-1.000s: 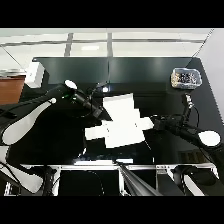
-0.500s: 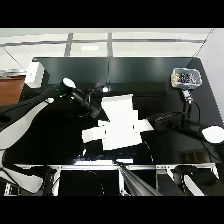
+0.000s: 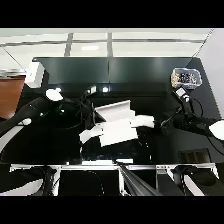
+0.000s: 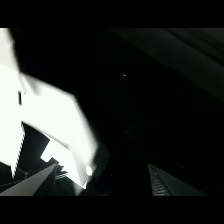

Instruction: Fold the box and place the chain.

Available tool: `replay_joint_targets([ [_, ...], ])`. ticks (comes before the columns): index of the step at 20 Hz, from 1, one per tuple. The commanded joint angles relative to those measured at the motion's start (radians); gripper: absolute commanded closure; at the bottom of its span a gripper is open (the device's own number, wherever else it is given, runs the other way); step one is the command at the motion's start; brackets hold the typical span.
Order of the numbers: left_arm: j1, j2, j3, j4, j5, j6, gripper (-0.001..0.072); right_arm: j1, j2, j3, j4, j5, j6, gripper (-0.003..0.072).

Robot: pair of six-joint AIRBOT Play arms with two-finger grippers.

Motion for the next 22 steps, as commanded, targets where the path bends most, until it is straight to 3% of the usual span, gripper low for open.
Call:
replay_joint_targets([
  [1,-0.038,0.02,-0.04,-0.008,0.076,0.182,0.0688,0.002,0.0,0.005,0.058,0.016,-0.013,0.004],
  [5,-0.066,-0.02,-0.039,-0.006,0.119,0.212,0.0687,0.041,0.0,0.005,0.061,0.009,-0.167,0.004],
  [11,-0.066,-0.029,-0.039,-0.006,0.143,0.231,0.0687,0.124,-0.046,0.005,0.053,-0.089,-0.235,0.004],
  [16,-0.067,-0.032,-0.039,0.015,0.19,0.28,0.0687,0.203,-0.175,0.005,0.011,-0.015,-0.492,0.004],
  [19,-0.077,-0.039,-0.039,0.076,0.197,0.279,0.0687,0.209,-0.266,0.005,0.111,0.044,-0.524,0.0037],
  [22,-0.08,-0.074,-0.039,0.076,0.232,0.279,0.0687,0.209,-0.298,0.005,0.135,0.056,-0.681,0.0038],
])
